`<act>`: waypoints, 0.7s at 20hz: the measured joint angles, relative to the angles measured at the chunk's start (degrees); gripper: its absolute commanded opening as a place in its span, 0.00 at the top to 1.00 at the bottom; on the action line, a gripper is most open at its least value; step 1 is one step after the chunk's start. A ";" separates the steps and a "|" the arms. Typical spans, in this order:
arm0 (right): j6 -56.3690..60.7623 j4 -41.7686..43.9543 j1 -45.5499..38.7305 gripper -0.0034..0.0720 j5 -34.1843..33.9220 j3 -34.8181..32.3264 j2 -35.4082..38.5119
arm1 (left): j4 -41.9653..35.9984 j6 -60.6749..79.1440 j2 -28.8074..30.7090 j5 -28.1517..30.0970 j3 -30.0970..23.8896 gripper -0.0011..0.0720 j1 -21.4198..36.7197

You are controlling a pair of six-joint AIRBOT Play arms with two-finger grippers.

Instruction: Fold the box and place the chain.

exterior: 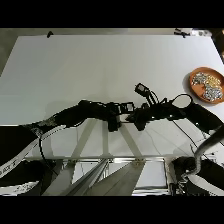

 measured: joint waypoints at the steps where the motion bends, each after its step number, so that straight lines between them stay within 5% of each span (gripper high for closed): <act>1: -0.02 0.04 0.00 0.94 -0.04 0.00 -0.39 | 0.00 0.00 0.00 0.00 0.00 0.51 0.00; 14: 0.48 -1.92 0.00 0.94 -2.62 -2.38 -3.02 | -0.02 -0.02 0.00 0.00 0.00 0.51 0.00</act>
